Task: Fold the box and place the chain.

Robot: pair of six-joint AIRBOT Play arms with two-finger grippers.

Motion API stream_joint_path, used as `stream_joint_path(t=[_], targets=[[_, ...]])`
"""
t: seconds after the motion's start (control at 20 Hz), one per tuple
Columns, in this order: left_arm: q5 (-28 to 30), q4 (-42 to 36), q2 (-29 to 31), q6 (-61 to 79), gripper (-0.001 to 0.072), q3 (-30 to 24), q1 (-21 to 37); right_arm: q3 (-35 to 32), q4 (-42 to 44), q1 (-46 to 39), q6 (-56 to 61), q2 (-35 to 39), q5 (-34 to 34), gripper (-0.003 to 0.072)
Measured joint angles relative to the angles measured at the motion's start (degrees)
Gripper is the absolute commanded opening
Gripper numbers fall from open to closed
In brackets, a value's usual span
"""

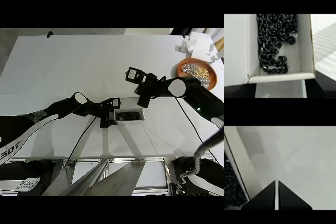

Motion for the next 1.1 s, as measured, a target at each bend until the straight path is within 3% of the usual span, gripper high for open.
stream_joint_path(t=[0.15, 0.25, 0.5, 0.85, 0.95, 1.1], targets=[[0.0, 0.0, 0.0, 0.0, 0.0206, 0.0, 0.0, 0.0, 3.2, 0.0, -4.3, 0.4, 5.8, 0.0053], [0.0, 0.0, 0.0, 0.0, 0.0206, 0.0, 0.0, -0.1, 5.4, 0.2, -6.5, 0.8, 9.0, 0.0180], [0.0, 0.0, 0.0, 0.0, 0.0206, 0.0, 0.0, -0.3, 7.6, 3.0, -9.5, 1.2, 13.9, 0.0194], [0.0, 0.0, 0.0, 0.0, 0.0206, 0.0, 0.0, -0.3, 6.9, 6.4, -11.3, 1.3, 14.4, 0.0203], [0.0, 0.0, 0.0, 0.0, 0.0206, 0.0, 0.0, -0.3, 6.0, 6.7, -10.8, 1.1, 13.4, 0.0293], [0.0, 0.0, 0.0, 0.0, 0.0206, 0.0, 0.0, -0.5, 5.1, 6.8, -9.7, 0.8, 11.1, 0.0321]])
